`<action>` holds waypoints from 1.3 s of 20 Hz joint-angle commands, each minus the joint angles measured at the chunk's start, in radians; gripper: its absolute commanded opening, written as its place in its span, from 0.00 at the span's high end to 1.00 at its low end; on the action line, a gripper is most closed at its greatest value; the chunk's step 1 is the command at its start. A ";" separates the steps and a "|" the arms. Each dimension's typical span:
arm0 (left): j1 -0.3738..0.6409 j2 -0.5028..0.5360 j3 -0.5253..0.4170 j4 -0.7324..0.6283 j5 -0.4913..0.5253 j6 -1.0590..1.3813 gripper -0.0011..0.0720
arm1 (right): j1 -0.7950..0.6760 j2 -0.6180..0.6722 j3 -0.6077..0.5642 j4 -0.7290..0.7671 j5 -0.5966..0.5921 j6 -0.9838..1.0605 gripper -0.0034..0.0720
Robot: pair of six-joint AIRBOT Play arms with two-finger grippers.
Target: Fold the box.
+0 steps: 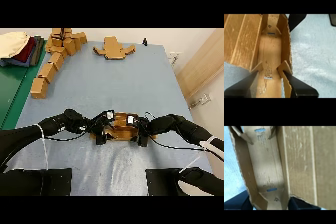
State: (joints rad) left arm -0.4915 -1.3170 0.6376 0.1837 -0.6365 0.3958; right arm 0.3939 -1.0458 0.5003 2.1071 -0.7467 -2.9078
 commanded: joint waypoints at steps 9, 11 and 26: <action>0.001 0.211 0.001 0.551 -0.002 -0.709 0.97 | 0.001 0.000 0.001 0.002 0.002 0.001 0.28; 0.001 0.332 0.001 0.703 -0.022 -1.020 0.97 | 0.001 0.000 0.001 0.002 0.002 0.001 0.28; 0.109 0.248 -0.061 0.872 -0.088 -2.032 0.97 | 0.001 0.000 0.001 0.002 0.002 0.001 0.28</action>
State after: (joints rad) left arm -0.3470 -1.0000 0.5827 1.1461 -0.8078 -1.6184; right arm 0.3946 -1.0458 0.5007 2.1090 -0.7460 -2.9067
